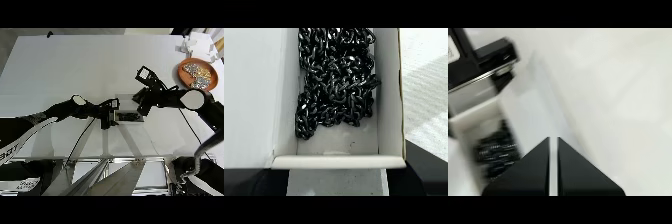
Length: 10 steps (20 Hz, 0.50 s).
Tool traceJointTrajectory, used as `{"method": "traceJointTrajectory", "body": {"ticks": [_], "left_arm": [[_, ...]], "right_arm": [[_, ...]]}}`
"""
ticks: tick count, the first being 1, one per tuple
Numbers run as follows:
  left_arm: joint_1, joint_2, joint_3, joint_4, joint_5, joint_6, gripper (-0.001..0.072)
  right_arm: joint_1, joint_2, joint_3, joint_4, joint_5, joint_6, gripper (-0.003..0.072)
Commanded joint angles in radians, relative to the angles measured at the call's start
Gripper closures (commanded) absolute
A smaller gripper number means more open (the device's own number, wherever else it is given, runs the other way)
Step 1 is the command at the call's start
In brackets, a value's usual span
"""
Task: Fold the box and place the chain.
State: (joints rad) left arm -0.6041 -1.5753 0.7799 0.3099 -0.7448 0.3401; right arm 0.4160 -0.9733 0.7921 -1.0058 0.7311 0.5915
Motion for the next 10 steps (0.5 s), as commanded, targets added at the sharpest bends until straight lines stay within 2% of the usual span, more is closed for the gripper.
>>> {"method": "traceJointTrajectory", "body": {"ticks": [1,3,5,10], "left_arm": [[0.000,0.001,0.000,0.000,0.000,0.000,0.0572],[0.000,0.001,0.000,0.000,0.000,0.000,0.0572],[0.000,0.001,0.000,0.000,0.000,0.000,0.0572],[0.000,0.001,0.000,0.000,0.000,0.000,0.0572]], "right_arm": [[-0.007,-0.013,0.041,-0.034,-0.102,-0.156,0.0649],[-0.007,-0.071,0.041,-0.034,-0.154,-0.156,0.0649],[-0.006,-0.135,0.041,-0.033,-0.137,-0.155,0.0659],[-0.004,-0.177,0.040,-0.029,0.044,-0.201,0.0672]]}}
